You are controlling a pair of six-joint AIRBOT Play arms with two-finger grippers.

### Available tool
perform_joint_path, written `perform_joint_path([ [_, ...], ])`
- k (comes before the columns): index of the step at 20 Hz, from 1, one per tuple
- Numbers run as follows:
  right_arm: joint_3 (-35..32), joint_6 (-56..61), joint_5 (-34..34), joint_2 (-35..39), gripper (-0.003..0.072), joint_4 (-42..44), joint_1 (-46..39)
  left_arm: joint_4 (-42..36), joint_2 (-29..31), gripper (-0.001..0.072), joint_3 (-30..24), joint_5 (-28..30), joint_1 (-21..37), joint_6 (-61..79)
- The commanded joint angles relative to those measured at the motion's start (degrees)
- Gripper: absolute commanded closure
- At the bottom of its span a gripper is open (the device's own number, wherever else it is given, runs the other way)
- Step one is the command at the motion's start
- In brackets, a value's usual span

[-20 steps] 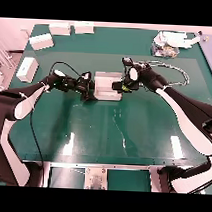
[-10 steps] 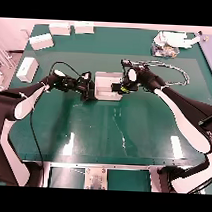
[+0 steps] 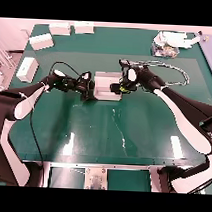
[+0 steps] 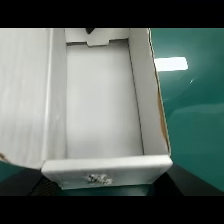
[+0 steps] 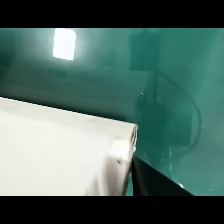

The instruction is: Fold the box and place the chain.

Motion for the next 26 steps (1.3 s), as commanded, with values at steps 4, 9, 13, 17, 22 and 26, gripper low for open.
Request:
perform_joint_path([
  [4, 0.00, 0.00, 0.00, 2.54, 0.0336, -2.01, -1.92, 0.15, 0.04, 0.0242, 0.00, -0.33, 0.07, -0.02],
  [9, 0.00, -1.01, 0.02, 4.35, 0.0276, -2.14, -1.90, 0.15, 0.04, 0.0242, 0.02, -0.33, 0.07, -0.02],
  [13, 0.00, -3.87, 0.02, 7.52, 0.0277, -2.14, -1.90, 0.15, 0.04, 0.0242, 0.00, -0.33, 0.04, -0.02],
  [17, 0.00, -15.23, 0.15, 9.97, 0.0280, -2.58, -4.28, 0.15, 0.04, 0.0242, 0.00, -0.33, 0.07, -0.02],
  [22, -0.15, -27.10, 0.02, 10.21, 0.0331, -1.51, -12.17, 0.15, 0.04, 0.0242, 0.00, -0.33, 0.04, -0.02],
  [26, -1.60, -34.67, -0.13, 10.16, 0.0318, 4.37, -17.77, 0.15, 0.04, 0.0242, 0.00, -0.33, 0.07, -0.02],
])
